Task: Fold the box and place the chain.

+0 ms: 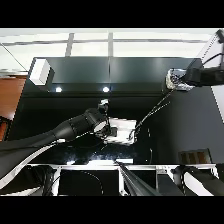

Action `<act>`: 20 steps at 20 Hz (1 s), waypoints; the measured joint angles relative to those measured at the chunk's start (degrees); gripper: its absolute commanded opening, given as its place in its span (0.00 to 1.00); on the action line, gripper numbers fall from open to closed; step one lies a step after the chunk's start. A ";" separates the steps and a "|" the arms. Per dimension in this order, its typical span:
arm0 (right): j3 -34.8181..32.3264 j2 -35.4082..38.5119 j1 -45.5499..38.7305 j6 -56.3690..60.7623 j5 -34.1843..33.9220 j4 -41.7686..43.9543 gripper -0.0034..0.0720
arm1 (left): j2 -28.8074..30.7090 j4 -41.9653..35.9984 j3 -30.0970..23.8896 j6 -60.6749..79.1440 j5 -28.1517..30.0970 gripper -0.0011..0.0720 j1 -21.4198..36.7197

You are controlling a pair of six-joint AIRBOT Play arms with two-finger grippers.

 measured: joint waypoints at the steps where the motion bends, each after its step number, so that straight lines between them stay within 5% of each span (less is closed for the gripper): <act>1: -0.02 2.47 -0.07 0.02 1.22 0.09 0.11 | 0.00 0.00 0.00 0.00 0.00 0.06 0.00; 12: -8.28 19.52 4.11 0.94 10.69 13.84 0.11 | 0.00 0.02 0.00 0.00 0.15 0.06 0.00; 20: -18.47 21.14 18.82 4.46 3.76 16.55 0.11 | 0.02 0.02 0.00 0.00 0.20 0.06 0.00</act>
